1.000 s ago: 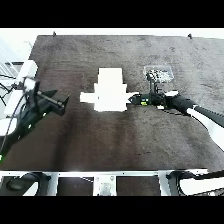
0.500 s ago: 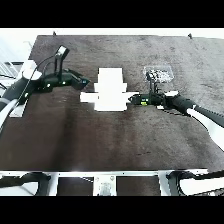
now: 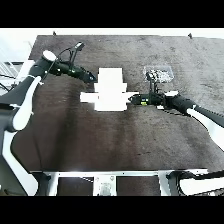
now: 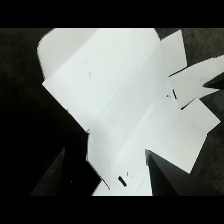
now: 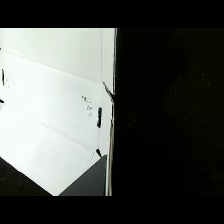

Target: Fold the box and place the chain.

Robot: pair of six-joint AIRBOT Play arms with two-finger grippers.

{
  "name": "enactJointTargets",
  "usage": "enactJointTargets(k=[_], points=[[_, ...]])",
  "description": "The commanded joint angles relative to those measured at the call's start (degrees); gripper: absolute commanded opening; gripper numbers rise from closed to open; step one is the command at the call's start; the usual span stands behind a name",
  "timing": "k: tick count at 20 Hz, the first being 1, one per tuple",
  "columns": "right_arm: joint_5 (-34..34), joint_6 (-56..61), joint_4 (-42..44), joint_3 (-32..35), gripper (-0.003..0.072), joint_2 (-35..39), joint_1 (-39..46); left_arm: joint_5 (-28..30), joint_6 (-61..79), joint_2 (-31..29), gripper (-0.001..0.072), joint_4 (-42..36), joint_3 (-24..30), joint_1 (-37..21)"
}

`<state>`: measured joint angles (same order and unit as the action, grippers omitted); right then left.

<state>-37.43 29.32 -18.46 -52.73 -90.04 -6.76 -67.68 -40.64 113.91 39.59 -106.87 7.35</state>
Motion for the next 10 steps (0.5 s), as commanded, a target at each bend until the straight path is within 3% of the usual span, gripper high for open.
enactJointTargets(k=[1, 10], points=[[0.0, 0.0, -0.1, 0.0, 0.0010, 0.0, -0.1, -3.5, -4.4, 7.4, 0.0572, 0.3, -8.1, 0.0], [0.0, -1.1, -0.1, 0.0, 0.0011, 0.0, -0.1, -5.8, -0.9, 13.2, 0.0572, -9.1, -9.6, 0.2]])
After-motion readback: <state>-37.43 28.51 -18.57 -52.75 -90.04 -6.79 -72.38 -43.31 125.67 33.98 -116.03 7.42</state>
